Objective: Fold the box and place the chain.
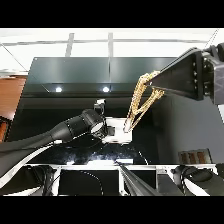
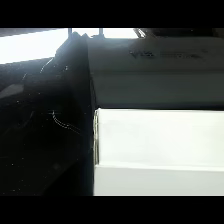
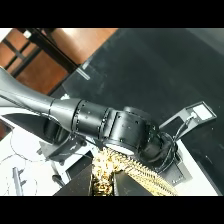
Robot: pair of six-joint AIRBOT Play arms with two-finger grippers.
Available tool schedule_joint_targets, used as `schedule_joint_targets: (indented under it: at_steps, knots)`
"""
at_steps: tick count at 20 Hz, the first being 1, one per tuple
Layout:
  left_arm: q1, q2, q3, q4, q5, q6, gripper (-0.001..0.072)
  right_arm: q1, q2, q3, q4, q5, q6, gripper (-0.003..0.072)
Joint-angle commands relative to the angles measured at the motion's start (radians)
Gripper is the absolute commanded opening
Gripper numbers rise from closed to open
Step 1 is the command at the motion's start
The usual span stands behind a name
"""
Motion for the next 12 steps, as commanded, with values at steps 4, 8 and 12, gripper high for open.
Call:
schedule_joint_targets:
  at_steps: [4, 8, 12]
  knots:
    - [0.000, 0.000, 0.000, 0.000, 0.001, 0.000, 0.0027, 0.015, -0.007, -0.018, -0.069, 0.003, -0.003, 0.0008]
    - [0.000, 0.000, 0.000, 0.000, 0.001, 0.000, 0.0027, 0.117, -0.007, -0.228, -0.193, -0.027, 0.000, 0.0008]
    - [0.000, 0.000, 0.000, 0.000, 0.001, 0.000, 0.0027, 0.156, -0.007, -0.463, -0.261, -0.143, 0.000, 0.0008]
